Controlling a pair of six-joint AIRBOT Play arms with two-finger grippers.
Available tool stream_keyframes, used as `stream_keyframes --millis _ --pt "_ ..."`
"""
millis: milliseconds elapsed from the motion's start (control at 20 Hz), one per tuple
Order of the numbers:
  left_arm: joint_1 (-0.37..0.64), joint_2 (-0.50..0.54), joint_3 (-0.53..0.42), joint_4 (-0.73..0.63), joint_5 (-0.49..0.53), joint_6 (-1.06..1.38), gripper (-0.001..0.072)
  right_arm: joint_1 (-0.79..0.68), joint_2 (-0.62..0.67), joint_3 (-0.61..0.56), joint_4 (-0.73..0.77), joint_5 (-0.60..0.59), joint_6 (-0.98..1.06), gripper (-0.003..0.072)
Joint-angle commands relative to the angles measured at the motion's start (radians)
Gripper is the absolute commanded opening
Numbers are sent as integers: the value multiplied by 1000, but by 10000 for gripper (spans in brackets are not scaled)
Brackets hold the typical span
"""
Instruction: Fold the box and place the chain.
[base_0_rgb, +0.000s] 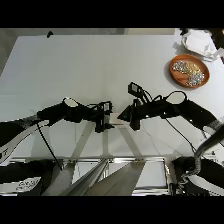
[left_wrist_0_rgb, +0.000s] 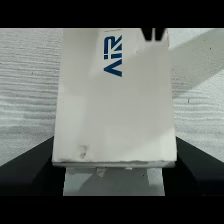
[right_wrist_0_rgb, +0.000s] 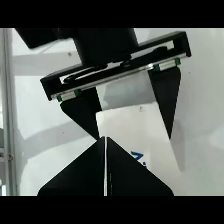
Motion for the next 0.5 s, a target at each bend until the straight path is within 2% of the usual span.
stream_keyframes --millis 0,250,450 --pt "0 0 0 0 0 0 325 -17 -27 -77 129 -8 -121 16" --pt "0 0 0 0 0 0 325 -17 -126 -82 145 -7 -139 16" --pt "0 0 0 0 0 0 325 -17 -140 -92 137 -4 -140 15"
